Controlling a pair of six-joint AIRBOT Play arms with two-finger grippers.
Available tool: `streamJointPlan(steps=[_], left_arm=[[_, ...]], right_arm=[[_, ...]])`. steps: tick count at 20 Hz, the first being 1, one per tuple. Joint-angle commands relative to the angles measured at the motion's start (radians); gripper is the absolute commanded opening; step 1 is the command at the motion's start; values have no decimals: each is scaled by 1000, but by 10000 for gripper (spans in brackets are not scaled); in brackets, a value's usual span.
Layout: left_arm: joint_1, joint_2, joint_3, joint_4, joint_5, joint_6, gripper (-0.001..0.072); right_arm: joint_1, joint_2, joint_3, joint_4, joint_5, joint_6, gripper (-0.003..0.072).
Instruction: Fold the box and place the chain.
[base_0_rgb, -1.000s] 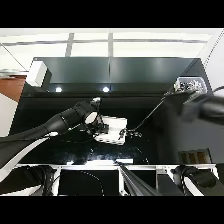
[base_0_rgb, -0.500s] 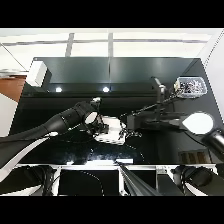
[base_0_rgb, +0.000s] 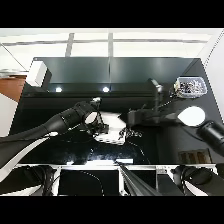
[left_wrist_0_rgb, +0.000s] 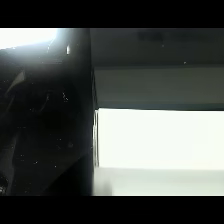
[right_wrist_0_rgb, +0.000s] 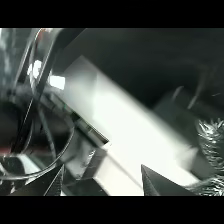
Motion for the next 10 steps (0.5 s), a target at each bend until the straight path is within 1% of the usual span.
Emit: streamJointPlan(steps=[1,3,4,6,7,8,10], left_arm=[[0,0,0,1,0,0,37],[0,0,0,0,0,0,37],[0,0,0,0,1,0,37],[0,0,0,0,0,0,37],[0,0,0,0,0,0,37],[0,0,0,0,1,0,37],[0,0,0,0,1,0,37]], right_arm=[[-251,74,12,-98,184,1,552],[-413,107,11,-228,238,13,552],[-476,106,10,-309,240,44,552],[-558,103,-13,-482,176,135,552],[-587,93,-31,-564,124,195,553],[-608,77,-45,-603,73,222,553],[-634,0,-49,-602,-38,232,553]])
